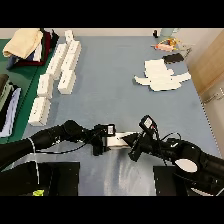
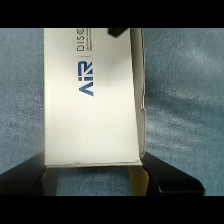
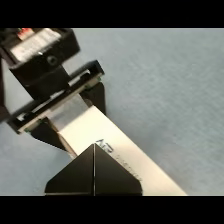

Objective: Fold the box.

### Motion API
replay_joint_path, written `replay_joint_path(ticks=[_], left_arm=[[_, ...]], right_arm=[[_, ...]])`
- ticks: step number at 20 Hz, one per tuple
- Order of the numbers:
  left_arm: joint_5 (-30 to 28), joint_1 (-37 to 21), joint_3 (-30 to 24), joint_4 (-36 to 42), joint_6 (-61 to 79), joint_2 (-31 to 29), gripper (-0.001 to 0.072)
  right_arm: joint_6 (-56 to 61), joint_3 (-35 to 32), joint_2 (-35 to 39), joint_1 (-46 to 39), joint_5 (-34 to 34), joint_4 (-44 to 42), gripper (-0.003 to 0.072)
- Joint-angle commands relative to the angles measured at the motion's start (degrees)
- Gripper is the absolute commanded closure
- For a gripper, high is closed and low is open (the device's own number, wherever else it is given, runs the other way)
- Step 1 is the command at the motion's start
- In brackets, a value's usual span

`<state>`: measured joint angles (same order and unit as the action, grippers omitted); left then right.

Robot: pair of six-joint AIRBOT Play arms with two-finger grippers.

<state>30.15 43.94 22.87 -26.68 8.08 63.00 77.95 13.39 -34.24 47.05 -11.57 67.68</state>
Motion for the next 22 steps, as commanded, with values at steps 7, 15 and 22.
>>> replay_joint_path(ticks=[7,15,22], left_arm=[[0.0,0.0,0.0,-0.1,0.0,0.0,0.0263],[0.0,0.0,0.0,-0.1,0.0,0.0,0.0263],[0.0,0.0,0.0,-0.1,-0.2,0.0,0.0263]], right_arm=[[7.2,21.3,-10.5,-20.8,-36.0,17.5,0.0683],[18.7,36.0,-26.5,-27.4,-61.0,20.3,0.0683],[18.7,35.9,-26.8,-27.4,-61.0,17.2,0.0683]])
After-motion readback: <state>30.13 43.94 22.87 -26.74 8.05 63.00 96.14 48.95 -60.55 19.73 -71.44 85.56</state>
